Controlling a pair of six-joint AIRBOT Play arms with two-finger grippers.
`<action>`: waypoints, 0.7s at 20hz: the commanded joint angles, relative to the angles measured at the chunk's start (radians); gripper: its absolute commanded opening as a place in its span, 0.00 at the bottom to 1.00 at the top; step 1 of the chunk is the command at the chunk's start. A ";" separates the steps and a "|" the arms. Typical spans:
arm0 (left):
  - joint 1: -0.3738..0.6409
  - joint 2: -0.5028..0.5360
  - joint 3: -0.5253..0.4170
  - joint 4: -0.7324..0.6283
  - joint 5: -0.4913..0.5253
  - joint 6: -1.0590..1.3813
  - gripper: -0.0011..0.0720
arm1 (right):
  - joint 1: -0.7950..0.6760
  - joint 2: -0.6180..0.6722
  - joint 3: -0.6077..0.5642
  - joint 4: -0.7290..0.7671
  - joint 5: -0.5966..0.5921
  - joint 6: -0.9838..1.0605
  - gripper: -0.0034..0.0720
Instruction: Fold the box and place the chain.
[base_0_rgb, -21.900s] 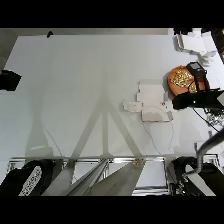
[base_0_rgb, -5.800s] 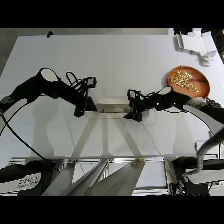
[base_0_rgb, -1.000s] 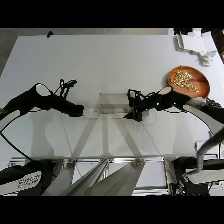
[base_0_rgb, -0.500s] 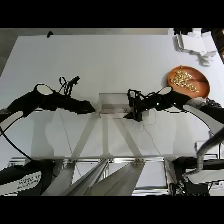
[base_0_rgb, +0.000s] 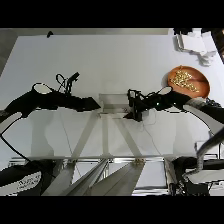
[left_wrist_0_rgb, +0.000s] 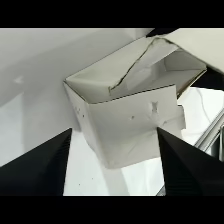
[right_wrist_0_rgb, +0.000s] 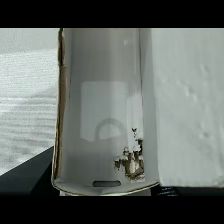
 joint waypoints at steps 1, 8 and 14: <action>-0.041 0.001 0.000 -0.019 0.064 0.024 0.85 | 0.000 0.000 0.001 0.000 0.000 0.000 0.58; -0.178 0.000 0.000 0.023 0.278 0.021 0.84 | 0.000 0.000 0.000 0.000 0.000 0.000 0.58; -0.259 0.000 0.000 0.205 0.391 -0.087 0.84 | 0.000 0.000 0.000 0.000 0.000 0.000 0.58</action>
